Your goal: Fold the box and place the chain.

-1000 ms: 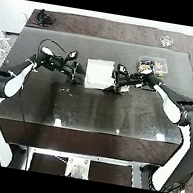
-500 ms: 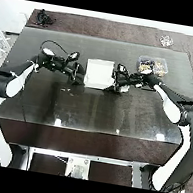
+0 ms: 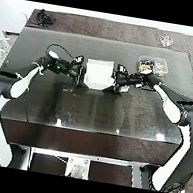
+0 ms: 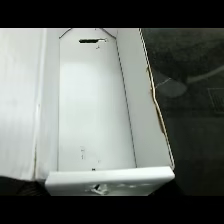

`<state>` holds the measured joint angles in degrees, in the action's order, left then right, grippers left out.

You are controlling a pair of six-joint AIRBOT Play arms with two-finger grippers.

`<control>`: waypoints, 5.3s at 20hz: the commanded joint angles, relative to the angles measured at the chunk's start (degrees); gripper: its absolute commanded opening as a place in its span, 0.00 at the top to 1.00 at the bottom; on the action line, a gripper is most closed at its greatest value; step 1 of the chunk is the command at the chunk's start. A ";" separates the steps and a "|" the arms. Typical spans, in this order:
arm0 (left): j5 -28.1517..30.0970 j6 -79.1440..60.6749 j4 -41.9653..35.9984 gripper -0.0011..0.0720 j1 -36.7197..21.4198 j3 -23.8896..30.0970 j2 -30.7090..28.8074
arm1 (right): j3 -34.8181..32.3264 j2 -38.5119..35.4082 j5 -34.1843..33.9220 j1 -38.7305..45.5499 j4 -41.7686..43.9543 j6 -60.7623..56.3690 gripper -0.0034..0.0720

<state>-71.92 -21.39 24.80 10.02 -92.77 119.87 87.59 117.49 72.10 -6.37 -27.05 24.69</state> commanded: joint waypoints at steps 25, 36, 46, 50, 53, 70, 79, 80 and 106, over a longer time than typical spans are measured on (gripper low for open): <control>3.89 -0.04 -0.61 0.11 0.33 -0.02 0.66 | 0.02 -0.04 -0.04 0.00 0.04 0.00 0.17; 3.96 -0.07 -1.29 0.11 0.31 -0.02 0.63 | 0.02 -0.04 -0.04 0.00 0.04 -0.02 0.17; 3.98 -0.09 -1.27 0.11 0.31 -0.02 0.63 | 0.02 -0.04 -0.07 0.00 0.04 -0.02 0.17; 3.98 -0.07 -1.29 0.11 0.31 -0.02 0.63 | 0.02 -0.04 -0.07 0.00 0.04 -0.02 0.17; 3.98 -0.07 -1.29 0.11 0.31 -0.02 0.63 | 0.02 -0.04 -0.04 -0.02 0.04 -0.02 0.17; 3.96 -0.07 -1.29 0.11 0.31 -0.02 0.63 | 0.26 -11.41 8.81 9.94 -1.27 -12.04 0.00; 3.98 -0.07 -1.29 0.11 0.31 -0.02 0.63 | 0.24 -12.37 3.69 4.70 11.19 -19.80 0.95; 3.98 -0.07 -1.29 0.11 0.31 -0.02 0.63 | 0.26 -12.09 0.72 3.69 11.19 -19.78 0.95; 3.96 -0.07 -1.29 0.11 0.31 -0.02 0.63 | 10.51 -17.68 -6.05 2.51 -14.88 -45.92 0.95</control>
<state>-67.96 -21.43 23.51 10.31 -92.77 120.53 98.74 104.68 66.17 -5.02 -39.13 -13.54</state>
